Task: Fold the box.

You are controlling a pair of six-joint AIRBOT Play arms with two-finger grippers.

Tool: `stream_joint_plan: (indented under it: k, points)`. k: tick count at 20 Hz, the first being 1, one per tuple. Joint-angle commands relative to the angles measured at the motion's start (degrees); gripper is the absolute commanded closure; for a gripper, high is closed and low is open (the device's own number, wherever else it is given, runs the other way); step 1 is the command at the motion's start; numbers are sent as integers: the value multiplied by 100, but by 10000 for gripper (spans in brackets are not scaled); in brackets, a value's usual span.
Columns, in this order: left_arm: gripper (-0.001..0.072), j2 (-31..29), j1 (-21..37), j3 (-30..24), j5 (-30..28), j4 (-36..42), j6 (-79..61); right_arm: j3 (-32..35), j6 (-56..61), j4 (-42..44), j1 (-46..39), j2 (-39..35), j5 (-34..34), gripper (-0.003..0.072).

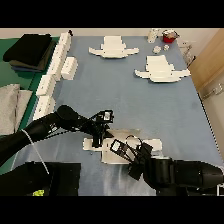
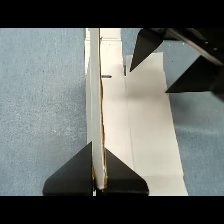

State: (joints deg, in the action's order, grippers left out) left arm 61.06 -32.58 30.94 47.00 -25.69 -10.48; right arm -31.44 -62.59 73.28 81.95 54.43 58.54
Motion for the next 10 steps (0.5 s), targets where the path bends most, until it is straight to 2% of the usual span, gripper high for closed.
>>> stream_joint_plan:
  k: [1, 5, 10]
  points:
    - [695, 0, 4, 2, -2, 0, 0, 0, -122, 308, 44, -195, 59, 83]
    - [695, 0, 4, 2, -2, 0, -2, 22, -157, 120, 39, 35, -20, 82]
    - [695, 0, 4, 2, -2, 0, 0, -37, 380, -809, 39, 269, -57, 83]
